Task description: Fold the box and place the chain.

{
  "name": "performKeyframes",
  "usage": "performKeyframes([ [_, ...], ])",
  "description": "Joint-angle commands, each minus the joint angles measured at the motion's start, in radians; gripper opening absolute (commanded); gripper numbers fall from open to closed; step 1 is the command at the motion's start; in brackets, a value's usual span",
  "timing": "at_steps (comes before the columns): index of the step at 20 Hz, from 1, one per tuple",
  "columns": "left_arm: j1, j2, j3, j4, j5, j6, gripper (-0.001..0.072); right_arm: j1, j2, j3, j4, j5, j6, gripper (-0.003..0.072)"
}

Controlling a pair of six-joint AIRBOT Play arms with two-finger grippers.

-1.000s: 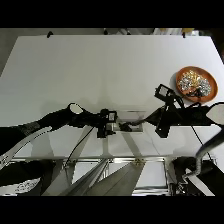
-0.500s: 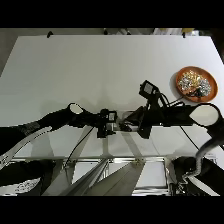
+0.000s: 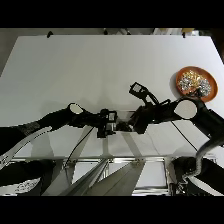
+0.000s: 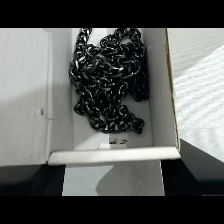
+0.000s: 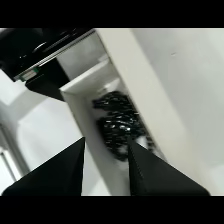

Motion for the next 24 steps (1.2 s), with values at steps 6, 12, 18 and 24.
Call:
performKeyframes([
  [6,0.000,0.001,0.000,0.000,0.000,0.000,0.0334,-0.237,-0.008,0.259,-0.290,0.088,0.217,0.0019],
  [12,0.000,0.001,0.000,0.000,0.000,0.000,0.0334,-0.398,-0.184,0.257,-0.420,0.206,0.318,0.0019],
  [18,0.000,0.001,0.000,0.000,0.000,0.000,0.0334,-0.398,-0.352,0.257,-0.430,0.208,0.487,0.0386],
  [24,0.000,0.001,0.000,0.000,0.000,0.000,0.0334,-0.398,-0.414,0.210,-0.435,0.195,0.550,0.0288],
])
